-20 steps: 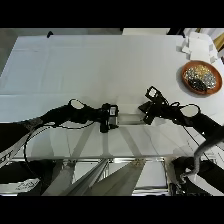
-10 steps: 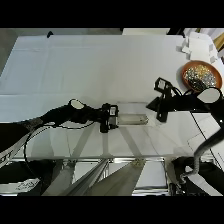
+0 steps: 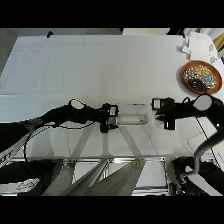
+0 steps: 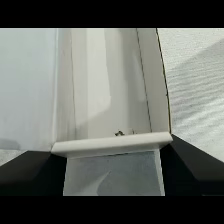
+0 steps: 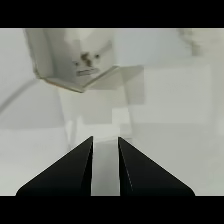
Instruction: Fold the box and place the chain.
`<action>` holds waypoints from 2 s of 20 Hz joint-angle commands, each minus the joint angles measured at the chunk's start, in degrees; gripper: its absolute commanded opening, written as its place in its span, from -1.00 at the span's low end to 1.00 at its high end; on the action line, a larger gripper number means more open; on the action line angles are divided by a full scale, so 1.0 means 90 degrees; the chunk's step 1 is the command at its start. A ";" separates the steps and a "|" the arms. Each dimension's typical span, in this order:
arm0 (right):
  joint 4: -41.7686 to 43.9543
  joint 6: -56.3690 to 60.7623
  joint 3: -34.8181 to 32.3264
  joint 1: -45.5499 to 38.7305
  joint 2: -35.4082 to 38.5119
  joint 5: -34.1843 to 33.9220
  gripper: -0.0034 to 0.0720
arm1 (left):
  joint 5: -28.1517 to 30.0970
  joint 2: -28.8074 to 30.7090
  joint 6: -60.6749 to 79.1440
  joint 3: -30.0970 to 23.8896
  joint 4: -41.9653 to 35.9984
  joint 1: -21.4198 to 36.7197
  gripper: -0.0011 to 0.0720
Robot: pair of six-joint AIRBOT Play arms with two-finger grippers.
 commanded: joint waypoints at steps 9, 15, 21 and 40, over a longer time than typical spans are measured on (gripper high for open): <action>0.0469 -0.1032 -0.0406 0.0668 -0.0022 -0.0823 -0.50 | 0.0005 -0.0005 0.0000 0.0007 0.0002 0.0005 -0.77; 0.0682 -0.1025 -0.0406 0.0971 -0.0022 -0.1129 -0.50 | 0.0002 -0.0005 0.0000 0.0005 0.0000 0.0005 -0.77; 0.1025 -0.1027 -0.0406 0.1239 -0.0063 -0.1277 -0.65 | 0.0002 -0.0005 0.0000 0.0005 0.0002 0.0005 -0.77; 0.0733 0.0816 -0.0406 0.0299 0.0282 -0.0656 -0.03 | 0.0002 -0.0005 0.0000 0.0005 0.0002 0.0005 -0.77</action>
